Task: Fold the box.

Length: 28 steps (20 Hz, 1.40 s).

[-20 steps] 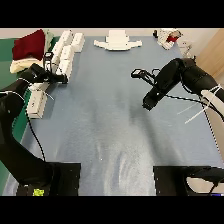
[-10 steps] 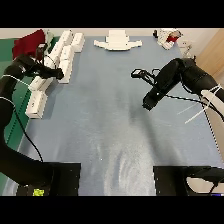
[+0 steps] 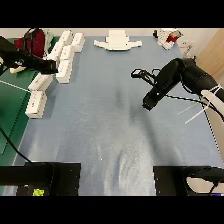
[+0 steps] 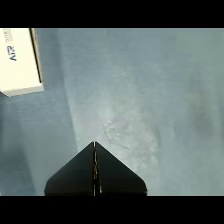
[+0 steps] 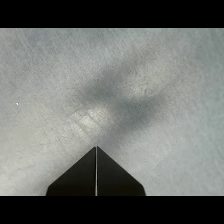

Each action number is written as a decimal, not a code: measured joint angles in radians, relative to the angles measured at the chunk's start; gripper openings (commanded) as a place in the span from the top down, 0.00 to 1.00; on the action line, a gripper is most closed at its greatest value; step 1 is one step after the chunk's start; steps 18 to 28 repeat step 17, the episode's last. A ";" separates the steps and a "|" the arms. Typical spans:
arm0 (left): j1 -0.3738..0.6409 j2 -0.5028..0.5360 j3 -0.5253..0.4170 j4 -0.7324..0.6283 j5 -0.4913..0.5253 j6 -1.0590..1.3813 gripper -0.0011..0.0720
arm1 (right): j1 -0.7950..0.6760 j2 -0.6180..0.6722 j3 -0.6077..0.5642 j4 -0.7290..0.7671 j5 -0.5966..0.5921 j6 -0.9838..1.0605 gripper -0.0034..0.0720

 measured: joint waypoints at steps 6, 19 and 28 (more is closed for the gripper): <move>-0.176 0.252 -0.254 -0.016 -0.039 -0.067 0.98 | 0.000 0.000 0.000 0.000 0.000 0.000 0.95; -0.473 0.472 -0.713 -0.021 0.163 -0.218 0.97 | 0.000 0.000 0.000 0.000 0.000 0.000 0.95; -0.473 0.472 -0.713 -0.021 0.163 -0.218 0.97 | 0.000 0.000 0.000 0.000 0.000 0.000 0.95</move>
